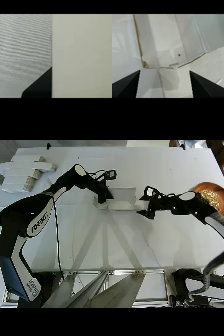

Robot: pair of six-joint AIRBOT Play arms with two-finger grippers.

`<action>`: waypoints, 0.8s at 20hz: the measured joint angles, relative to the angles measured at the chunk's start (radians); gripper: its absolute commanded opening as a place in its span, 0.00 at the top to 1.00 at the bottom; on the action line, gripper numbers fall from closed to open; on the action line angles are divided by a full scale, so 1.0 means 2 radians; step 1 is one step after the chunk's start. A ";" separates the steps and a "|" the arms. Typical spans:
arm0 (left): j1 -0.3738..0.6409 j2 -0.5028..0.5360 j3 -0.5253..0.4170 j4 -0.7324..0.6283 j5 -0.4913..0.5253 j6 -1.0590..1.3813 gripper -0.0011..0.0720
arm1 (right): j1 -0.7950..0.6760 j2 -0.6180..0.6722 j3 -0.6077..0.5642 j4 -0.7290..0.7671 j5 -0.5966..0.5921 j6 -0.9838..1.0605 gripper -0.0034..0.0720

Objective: Fold the box and place the chain.

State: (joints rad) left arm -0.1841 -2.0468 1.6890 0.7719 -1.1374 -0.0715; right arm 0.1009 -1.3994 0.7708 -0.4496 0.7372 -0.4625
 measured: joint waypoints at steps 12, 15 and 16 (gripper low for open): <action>0.000 0.000 0.000 0.000 0.000 0.000 0.97 | 0.006 -0.030 -0.009 0.090 -0.047 -0.066 0.04; 0.000 0.000 0.000 0.000 0.000 0.000 0.97 | 0.002 -0.036 -0.009 0.101 -0.035 -0.073 0.04; 0.000 0.000 0.000 0.000 0.000 0.000 0.97 | -0.001 -0.039 -0.008 0.102 -0.028 -0.076 0.04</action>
